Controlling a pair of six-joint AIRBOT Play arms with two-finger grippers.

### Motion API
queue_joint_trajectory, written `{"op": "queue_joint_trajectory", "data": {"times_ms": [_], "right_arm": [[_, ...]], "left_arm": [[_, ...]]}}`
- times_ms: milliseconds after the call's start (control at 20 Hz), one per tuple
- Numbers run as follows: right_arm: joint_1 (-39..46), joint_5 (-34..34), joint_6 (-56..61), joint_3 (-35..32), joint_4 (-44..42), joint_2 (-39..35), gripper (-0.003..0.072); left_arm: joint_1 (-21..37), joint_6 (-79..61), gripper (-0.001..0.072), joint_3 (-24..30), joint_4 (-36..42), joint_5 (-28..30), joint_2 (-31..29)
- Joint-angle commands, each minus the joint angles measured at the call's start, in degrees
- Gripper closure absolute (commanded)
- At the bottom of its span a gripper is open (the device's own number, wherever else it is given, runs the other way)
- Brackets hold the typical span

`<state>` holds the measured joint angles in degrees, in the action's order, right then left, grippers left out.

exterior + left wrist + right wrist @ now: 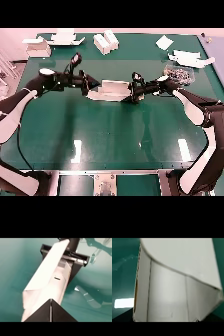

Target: Fold the box and place the chain.

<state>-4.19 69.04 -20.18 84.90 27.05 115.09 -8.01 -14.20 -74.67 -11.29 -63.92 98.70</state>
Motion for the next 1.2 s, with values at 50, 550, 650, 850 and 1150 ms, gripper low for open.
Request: {"op": "queue_joint_trajectory", "data": {"times_ms": [50,550,650,850,1150], "right_arm": [[0.0,0.0,0.0,0.0,0.0,0.0,0.0088],[0.0,0.0,0.0,0.0,0.0,0.0,0.0088],[0.0,0.0,0.0,0.0,0.0,0.0,0.0088],[0.0,0.0,0.0,0.0,0.0,0.0,0.0088],[0.0,0.0,0.0,0.0,0.0,0.0,0.0088]], "left_arm": [[-2.4,-10.6,0.0693,4.4,2.8,5.4,-0.7],[-4.4,-14.8,0.0692,-0.8,8.7,15.1,4.1],[-4.4,-13.5,0.0691,-3.4,8.7,15.5,6.3],[-4.4,-12.6,0.0691,-7.5,8.7,16.8,8.8],[-4.4,-12.4,0.069,-8.6,8.4,21.2,11.1]]}}
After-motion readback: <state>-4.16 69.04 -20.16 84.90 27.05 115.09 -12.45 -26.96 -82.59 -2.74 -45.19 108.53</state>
